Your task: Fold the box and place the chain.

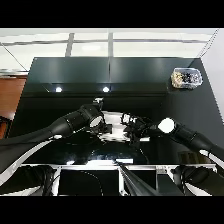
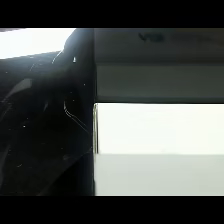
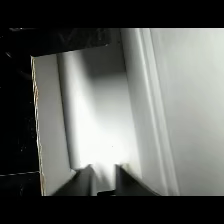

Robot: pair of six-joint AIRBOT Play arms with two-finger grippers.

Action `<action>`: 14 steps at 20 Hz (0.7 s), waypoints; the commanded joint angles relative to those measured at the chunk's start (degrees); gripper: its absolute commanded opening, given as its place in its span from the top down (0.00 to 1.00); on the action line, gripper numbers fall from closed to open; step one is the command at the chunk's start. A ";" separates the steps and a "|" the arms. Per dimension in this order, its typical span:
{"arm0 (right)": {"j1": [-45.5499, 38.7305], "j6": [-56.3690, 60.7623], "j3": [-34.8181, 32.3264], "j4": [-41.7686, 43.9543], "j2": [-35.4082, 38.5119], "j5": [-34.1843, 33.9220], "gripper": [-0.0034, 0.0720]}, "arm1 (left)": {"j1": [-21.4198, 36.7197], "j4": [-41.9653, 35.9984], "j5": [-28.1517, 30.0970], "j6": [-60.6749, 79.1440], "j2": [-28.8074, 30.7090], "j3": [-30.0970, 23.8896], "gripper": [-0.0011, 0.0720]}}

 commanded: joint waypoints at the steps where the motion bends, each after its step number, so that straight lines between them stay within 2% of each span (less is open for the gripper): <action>1: -0.11 1.38 0.04 -0.28 0.26 -0.07 0.88 | 0.04 0.04 0.11 -0.02 -0.02 -0.02 0.95; 3: -1.62 8.31 0.17 -1.64 2.05 1.38 0.89 | 0.04 0.09 -0.02 -0.02 -0.02 -0.02 0.95; 4: -3.61 13.88 0.55 -4.39 3.65 3.87 0.94 | 0.04 0.07 -0.07 -0.02 -0.02 -0.02 0.95; 5: -6.56 20.50 1.33 -7.43 5.60 7.50 0.94 | 0.04 0.07 -0.07 -0.02 -0.02 -0.02 0.95; 9: -23.91 39.54 4.79 -9.11 15.72 21.79 0.94 | 0.04 0.07 -0.50 -0.02 -0.02 -0.02 0.95; 12: -39.21 58.34 4.28 -17.55 17.97 24.09 0.94 | 0.04 0.07 -0.50 -0.02 -0.02 -0.02 0.95; 14: -45.57 70.90 1.84 -22.10 17.94 21.59 0.94 | 0.04 0.09 -0.48 -0.02 -0.02 -0.02 0.95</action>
